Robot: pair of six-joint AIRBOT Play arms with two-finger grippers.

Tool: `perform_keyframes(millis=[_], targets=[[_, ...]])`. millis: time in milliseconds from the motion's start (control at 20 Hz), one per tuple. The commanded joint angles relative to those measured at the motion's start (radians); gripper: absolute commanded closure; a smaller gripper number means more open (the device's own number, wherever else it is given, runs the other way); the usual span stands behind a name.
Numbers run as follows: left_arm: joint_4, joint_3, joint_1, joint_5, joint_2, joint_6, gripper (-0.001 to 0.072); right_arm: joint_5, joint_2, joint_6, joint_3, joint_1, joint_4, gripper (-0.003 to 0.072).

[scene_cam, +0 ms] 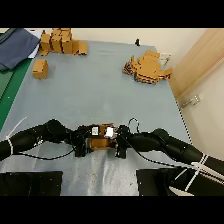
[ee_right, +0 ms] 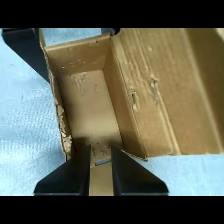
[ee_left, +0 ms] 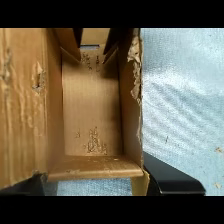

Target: Fold the box.

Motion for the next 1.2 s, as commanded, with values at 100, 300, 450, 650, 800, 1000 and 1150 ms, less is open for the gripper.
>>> perform_keyframes(millis=[100,300,450,650,800,1000,1150], targets=[[0.002,0.000,0.000,-0.002,0.000,0.000,0.0355,-0.008,-0.001,0.000,-0.001,0.001,-0.008,0.0256],[0.002,0.000,0.000,-0.002,0.000,0.000,0.0354,-0.009,-0.001,0.007,-0.001,0.001,-0.007,0.0093],[0.002,0.000,0.000,-0.002,0.000,0.000,0.0355,-0.054,0.020,0.076,-0.001,0.000,-0.012,0.0102],[0.002,0.000,0.000,-0.002,0.000,0.000,0.0354,-0.217,0.154,0.360,-0.001,-0.014,-0.154,0.0682],[0.002,0.000,0.000,-0.002,0.000,0.000,0.0355,-0.307,0.254,0.777,-0.001,-0.063,-0.361,0.0684],[0.002,0.000,0.000,-0.002,0.000,0.000,0.0354,-0.430,0.360,1.209,-0.001,-0.263,-0.438,0.0686],[0.002,0.000,0.000,-0.002,0.000,0.000,0.0354,-0.522,0.339,1.198,-0.015,-0.474,-0.280,0.0686]])
